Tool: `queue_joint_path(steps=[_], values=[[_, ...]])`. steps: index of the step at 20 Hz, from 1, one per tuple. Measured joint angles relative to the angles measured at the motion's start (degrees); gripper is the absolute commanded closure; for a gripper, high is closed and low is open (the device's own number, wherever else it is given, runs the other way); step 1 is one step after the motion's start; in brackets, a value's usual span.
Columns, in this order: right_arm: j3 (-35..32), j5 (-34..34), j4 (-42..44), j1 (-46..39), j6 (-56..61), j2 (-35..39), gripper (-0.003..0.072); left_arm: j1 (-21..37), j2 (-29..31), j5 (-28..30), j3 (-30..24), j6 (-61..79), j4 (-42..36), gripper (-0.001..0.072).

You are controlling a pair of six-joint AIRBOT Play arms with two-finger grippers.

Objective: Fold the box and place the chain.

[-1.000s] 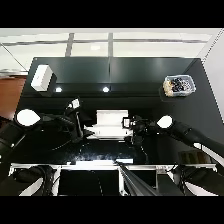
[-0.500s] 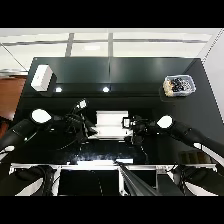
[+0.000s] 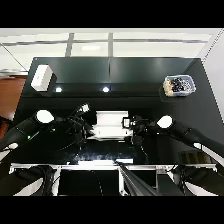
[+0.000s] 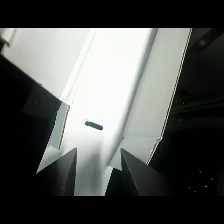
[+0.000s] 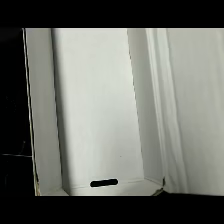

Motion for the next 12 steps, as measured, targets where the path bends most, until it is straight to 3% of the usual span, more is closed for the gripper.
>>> queue_joint_path(steps=[2, 4, 6, 12], values=[[0.0, 0.0, 0.0, 0.0, 0.0, 0.0, 0.0132, 0.0, -0.07, 0.33, 0.0, -0.15, 0.76, 0.0347], [0.0, 0.0, 0.0, 0.0, 0.0, 0.0, 0.0132, 0.0, -0.07, 0.76, 0.0, -0.15, 1.33, 0.0236], [0.0, 0.04, -0.02, 0.0, 0.0, 0.0, 0.0132, 0.0, -0.07, 1.46, 0.0, -0.15, 2.01, 0.0015], [0.0, 0.07, -0.02, 0.0, 0.0, 0.0, 0.0132, -0.04, -0.07, 2.01, 0.0, -0.02, 6.88, 0.0015]])
